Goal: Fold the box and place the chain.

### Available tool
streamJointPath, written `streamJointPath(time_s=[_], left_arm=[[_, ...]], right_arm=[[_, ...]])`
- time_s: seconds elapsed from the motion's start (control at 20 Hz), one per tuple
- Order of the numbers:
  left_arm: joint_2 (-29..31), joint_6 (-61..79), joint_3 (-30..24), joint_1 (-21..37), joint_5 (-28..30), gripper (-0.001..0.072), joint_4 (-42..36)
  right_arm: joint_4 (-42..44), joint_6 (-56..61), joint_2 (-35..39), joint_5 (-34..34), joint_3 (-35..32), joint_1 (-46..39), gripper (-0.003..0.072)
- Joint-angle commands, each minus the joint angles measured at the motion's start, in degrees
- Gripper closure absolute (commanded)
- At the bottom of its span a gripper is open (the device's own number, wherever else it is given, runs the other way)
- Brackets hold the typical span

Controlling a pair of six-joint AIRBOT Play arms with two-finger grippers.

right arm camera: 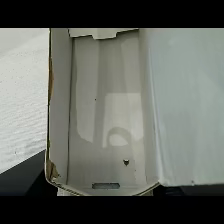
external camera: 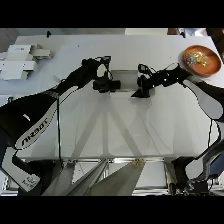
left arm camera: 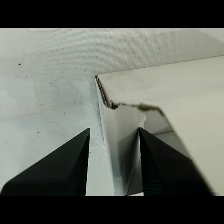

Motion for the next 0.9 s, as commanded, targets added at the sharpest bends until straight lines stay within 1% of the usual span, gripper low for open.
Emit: streamJointPath(time_s=[0.0, 0.1, 0.25, 0.3, 0.35, 0.55, 0.65, 0.7, 0.75, 0.8, 0.85], left_arm=[[-1.2, -1.8, 2.3, -0.1, -3.0, 0.0394, 1.2], [-3.0, -0.7, 5.7, -0.3, -5.3, 0.0394, 2.3], [-4.2, -0.3, 8.9, -0.7, -6.1, 0.0396, 2.1], [-4.7, -0.2, 9.8, -0.7, -7.0, 0.0426, 2.2], [-5.0, 0.4, 10.2, -0.9, -7.7, 0.0435, 2.2], [-6.2, 0.6, 10.2, -1.8, -10.8, 0.0436, 2.3], [-6.5, 0.5, 10.2, -2.1, -11.1, 0.0437, 2.3], [-6.5, 0.2, 10.2, -2.4, -10.7, 0.0466, 2.5], [-6.5, -0.2, 10.2, -2.4, -10.3, 0.0512, 2.8], [-6.5, -0.7, 10.2, -2.4, -9.6, 0.0513, 2.8], [-6.5, -0.7, 10.2, -2.4, -9.3, 0.0538, 2.7]], right_arm=[[0.0, 0.0, 0.0, 0.0, 0.0, 0.0, 0.0190], [0.0, 0.0, 0.0, 0.0, 0.0, 0.0, 0.0190], [0.0, 0.0, 0.0, 0.0, 0.0, 0.0, 0.0190], [0.0, 0.0, 0.0, 0.0, 0.0, 0.0, 0.0190], [0.0, 0.0, 0.0, 0.0, 0.0, 0.0, 0.0190], [0.0, 0.0, 0.0, 0.0, 0.0, 0.0, 0.0190], [0.0, 0.0, 0.0, 0.0, 0.0, 0.0, 0.0190], [0.0, 0.0, 0.0, 0.0, 0.0, 0.0, 0.0190], [0.0, 0.0, 0.0, 0.0, 0.0, 0.0, 0.0190], [0.0, 0.0, 0.0, 0.0, 0.0, 0.0, 0.0190], [0.0, 0.0, 0.0, 0.0, 0.0, 0.0, 0.0190]])
